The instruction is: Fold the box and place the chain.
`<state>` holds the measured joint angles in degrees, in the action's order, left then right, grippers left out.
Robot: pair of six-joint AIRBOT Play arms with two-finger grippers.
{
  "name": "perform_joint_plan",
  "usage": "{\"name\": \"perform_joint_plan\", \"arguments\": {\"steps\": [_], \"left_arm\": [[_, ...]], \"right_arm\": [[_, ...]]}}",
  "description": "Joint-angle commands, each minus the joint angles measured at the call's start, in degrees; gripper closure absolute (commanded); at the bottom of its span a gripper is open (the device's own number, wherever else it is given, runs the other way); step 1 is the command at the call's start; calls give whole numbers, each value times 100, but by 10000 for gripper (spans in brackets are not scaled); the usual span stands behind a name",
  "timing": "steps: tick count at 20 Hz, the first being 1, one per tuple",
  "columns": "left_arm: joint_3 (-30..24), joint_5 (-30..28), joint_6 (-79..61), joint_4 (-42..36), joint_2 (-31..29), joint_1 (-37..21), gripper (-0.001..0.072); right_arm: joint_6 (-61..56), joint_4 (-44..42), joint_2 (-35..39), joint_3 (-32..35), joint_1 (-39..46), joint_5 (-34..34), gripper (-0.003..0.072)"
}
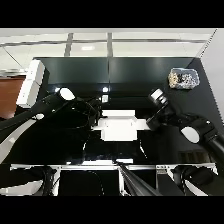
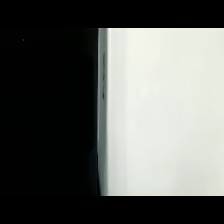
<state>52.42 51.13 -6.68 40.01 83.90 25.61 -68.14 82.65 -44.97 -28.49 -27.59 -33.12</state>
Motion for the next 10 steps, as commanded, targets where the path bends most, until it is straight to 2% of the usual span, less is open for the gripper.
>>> {"name": "perform_joint_plan", "arguments": {"steps": [1, 4, 7, 8, 10], "left_arm": [[-2, -96, -107, 2, 74, 44, 682], [-2, -92, -105, 2, 74, 46, 682], [-2, -94, -103, 2, 74, 46, 682], [-2, -94, -105, 2, 74, 46, 681], [-2, -92, -103, 2, 74, 46, 681]], "right_arm": [[721, -267, -9, 358, -599, -96, 30], [927, -273, -9, 560, -1014, -164, 28], [1478, -826, -35, 560, -1145, -304, 26], [1753, -966, -61, 560, -1143, -444, -28], [2105, -1075, -90, 560, -1143, -522, -29]]}}
